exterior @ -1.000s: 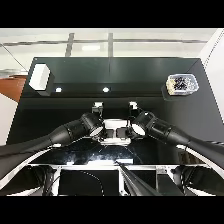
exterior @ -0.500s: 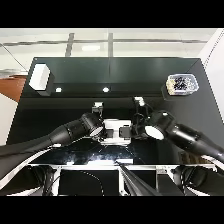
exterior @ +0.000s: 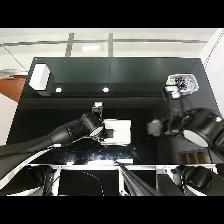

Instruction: Fold the box and place the chain.

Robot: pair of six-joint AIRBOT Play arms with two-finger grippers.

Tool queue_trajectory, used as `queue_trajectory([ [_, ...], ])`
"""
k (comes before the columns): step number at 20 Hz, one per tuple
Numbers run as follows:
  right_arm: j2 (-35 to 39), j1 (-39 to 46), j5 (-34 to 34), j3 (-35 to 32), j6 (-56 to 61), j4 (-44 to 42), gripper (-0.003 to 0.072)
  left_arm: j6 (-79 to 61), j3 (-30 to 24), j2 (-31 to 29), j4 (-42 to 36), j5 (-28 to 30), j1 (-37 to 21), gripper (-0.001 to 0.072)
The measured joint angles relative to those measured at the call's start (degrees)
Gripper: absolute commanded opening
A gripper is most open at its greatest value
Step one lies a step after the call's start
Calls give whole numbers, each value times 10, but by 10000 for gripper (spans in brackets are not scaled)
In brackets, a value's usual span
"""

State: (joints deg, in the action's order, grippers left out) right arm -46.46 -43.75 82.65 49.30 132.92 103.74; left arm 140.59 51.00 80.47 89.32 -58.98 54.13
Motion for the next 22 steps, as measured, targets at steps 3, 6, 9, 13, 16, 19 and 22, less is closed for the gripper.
queue_trajectory([
  [3,4,92,-23,-3,-14,86,617,0,0,0,0,0,0,30],
  [6,-13,232,-128,-4,-44,109,713,0,0,0,0,0,0,30],
  [9,-68,366,-251,8,-91,68,712,0,0,0,0,0,0,30],
  [13,-203,465,-348,83,-179,-7,705,0,0,0,0,0,0,30],
  [16,-317,492,-361,166,-219,-34,702,0,0,0,0,0,0,30],
  [19,-424,502,-325,252,-238,-52,588,0,0,0,0,0,0,30],
  [22,-494,506,-301,304,-247,-66,573,0,0,0,0,0,0,30],
])
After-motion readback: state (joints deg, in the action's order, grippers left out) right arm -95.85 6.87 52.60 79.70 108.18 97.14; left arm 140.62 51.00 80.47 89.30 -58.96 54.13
